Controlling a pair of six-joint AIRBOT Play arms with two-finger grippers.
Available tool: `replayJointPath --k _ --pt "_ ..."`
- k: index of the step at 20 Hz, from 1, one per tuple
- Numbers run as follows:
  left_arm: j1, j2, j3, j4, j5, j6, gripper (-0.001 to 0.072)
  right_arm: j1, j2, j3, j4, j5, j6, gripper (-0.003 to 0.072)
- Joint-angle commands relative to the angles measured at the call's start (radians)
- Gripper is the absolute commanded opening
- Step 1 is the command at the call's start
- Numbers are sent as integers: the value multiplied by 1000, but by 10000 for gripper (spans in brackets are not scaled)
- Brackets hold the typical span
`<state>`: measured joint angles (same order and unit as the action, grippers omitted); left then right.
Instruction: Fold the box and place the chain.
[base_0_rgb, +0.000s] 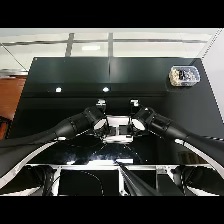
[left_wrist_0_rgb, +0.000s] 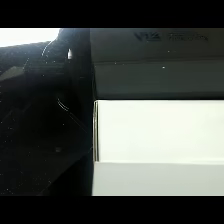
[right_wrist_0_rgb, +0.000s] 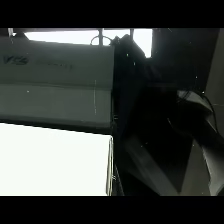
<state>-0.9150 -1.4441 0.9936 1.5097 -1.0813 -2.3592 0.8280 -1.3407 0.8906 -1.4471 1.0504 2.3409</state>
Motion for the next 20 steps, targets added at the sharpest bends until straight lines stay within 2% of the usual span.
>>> replayJointPath --k 1,2,5,6,7,8,10,13,15,17,18,20 --pt "0 -1 0 0 1 -2 26 1 0 1 -1 12 -1 172" --pt "0 -1 0 0 1 -1 26 1 0 1 -1 16 -11 47" --pt "0 -1 0 0 0 -1 26 1 1 3 -1 16 -19 50" --pt "0 -1 0 0 0 -2 27 1 4 3 -2 18 -18 134" --pt "0 -1 0 0 1 -1 26 -3 8 3 -2 27 -18 322" --pt "0 -1 0 0 0 -1 26 -8 14 5 -4 43 -19 439" --pt "0 -1 0 0 2 -2 27 -19 46 13 -7 77 -37 444" --pt "0 -1 0 0 5 -2 26 -24 172 19 -39 114 -140 443" --pt "0 -1 0 0 5 -2 26 -24 304 19 -193 158 -150 443" --pt "0 -1 0 0 5 -2 26 -24 425 19 -456 229 -150 442" --pt "0 -1 0 0 5 -2 26 -34 469 19 -598 269 -150 443" --pt "0 -1 0 0 7 -2 26 -117 507 18 -753 295 -150 443"
